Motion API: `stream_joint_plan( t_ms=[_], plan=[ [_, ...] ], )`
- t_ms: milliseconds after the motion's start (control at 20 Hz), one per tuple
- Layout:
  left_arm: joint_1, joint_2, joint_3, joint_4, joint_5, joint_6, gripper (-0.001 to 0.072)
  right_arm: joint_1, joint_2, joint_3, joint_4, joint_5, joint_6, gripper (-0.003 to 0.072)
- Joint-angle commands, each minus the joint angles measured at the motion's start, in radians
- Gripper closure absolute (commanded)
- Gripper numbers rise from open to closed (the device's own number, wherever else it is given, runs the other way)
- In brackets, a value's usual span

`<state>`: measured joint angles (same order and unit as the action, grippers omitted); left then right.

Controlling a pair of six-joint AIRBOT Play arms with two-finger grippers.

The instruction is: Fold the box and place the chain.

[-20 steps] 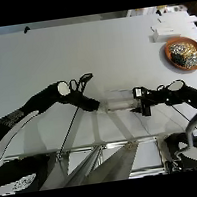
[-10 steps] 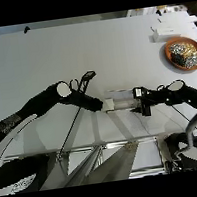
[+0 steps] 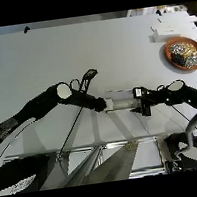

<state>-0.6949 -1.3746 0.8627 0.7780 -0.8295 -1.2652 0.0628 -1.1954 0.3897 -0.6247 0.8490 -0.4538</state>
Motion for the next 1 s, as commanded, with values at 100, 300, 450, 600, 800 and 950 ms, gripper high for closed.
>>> stream_joint_plan(
  t_ms=[100, 300, 450, 600, 800, 950],
  plan=[
    [-0.038, -0.021, 0.002, -0.007, 0.064, -0.051, 0.0354, 0.000, 0.001, 0.000, 0.000, 0.000, 0.000, 0.0392],
    [-0.062, -0.024, 0.011, 0.018, 0.109, -0.131, 0.0191, 0.000, 0.001, 0.000, 0.000, 0.000, 0.000, 0.0392],
    [-0.081, -0.044, 0.038, 0.101, 0.116, -0.248, 0.0192, 0.000, 0.001, 0.000, 0.000, 0.000, 0.000, 0.0392],
    [-0.109, -0.078, 0.080, 0.150, 0.111, -0.330, 0.0193, 0.000, 0.001, 0.000, 0.001, 0.000, 0.000, 0.0392],
    [-0.135, -0.118, 0.141, 0.234, 0.081, -0.451, 0.0194, 0.000, 0.001, 0.000, 0.000, 0.000, 0.000, 0.0392],
    [-0.150, -0.140, 0.177, 0.313, 0.034, -0.564, 0.0194, 0.000, 0.001, 0.000, 0.000, 0.000, 0.000, 0.0392]
  ],
)
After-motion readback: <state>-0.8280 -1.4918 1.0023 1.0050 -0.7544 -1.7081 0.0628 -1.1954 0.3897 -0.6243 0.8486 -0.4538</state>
